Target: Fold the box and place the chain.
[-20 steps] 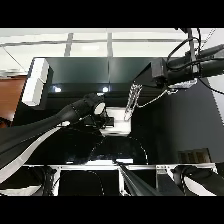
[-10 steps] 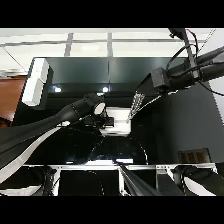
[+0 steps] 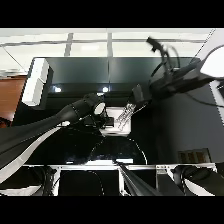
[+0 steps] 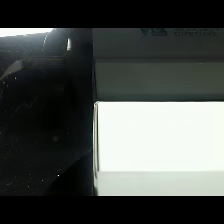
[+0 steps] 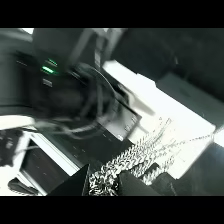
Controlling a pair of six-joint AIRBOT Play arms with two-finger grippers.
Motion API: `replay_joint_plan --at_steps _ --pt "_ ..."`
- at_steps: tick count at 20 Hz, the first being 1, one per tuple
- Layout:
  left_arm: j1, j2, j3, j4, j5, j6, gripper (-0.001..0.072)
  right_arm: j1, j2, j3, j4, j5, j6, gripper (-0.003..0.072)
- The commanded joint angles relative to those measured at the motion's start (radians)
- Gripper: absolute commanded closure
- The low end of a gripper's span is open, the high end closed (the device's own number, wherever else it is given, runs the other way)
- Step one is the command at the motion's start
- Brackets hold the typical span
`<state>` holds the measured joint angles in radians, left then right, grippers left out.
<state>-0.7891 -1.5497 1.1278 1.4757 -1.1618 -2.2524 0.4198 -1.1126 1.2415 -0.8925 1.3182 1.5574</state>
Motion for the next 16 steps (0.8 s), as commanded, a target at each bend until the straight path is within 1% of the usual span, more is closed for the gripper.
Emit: replay_joint_plan --at_steps 1,3,6,7,8,9,13,15,16 --pt "0.0 0.0 0.0 0.0 0.001 0.0 0.068 0.041 0.0 -0.136 -0.025 -0.086 0.0 0.0668" --pt "0.0 0.0 0.0 0.0 0.001 0.0 0.068 0.064 0.0 -0.173 -0.025 -0.145 -0.002 0.0668" --pt "0.0 0.0 0.0 0.0 0.002 0.0 0.068 0.074 -0.001 -0.177 -0.02 -0.221 -0.001 0.0666" --pt "0.0 0.0 0.0 0.0 0.001 0.0 0.068 0.074 -0.001 -0.177 -0.019 -0.223 -0.001 0.0626" --pt "0.0 0.0 0.0 0.0 0.0 0.0 0.068 0.071 -0.001 -0.177 -0.019 -0.216 0.003 0.0415" --pt "0.0 0.0 0.0 0.0 0.0 0.0 0.068 0.062 0.0 -0.177 -0.019 -0.2 0.003 0.0378" --pt "0.0 0.0 0.0 0.0 0.001 0.0 0.068 -0.078 0.001 -0.177 -0.021 -0.134 -0.051 0.0379" --pt "0.0 0.0 0.0 0.0 0.001 0.0 0.068 -0.162 0.0 -0.177 -0.057 -0.146 -0.117 0.0379" --pt "0.0 0.0 0.0 0.0 0.001 0.0 0.068 -0.198 0.0 -0.177 -0.127 -0.181 -0.138 0.0379"
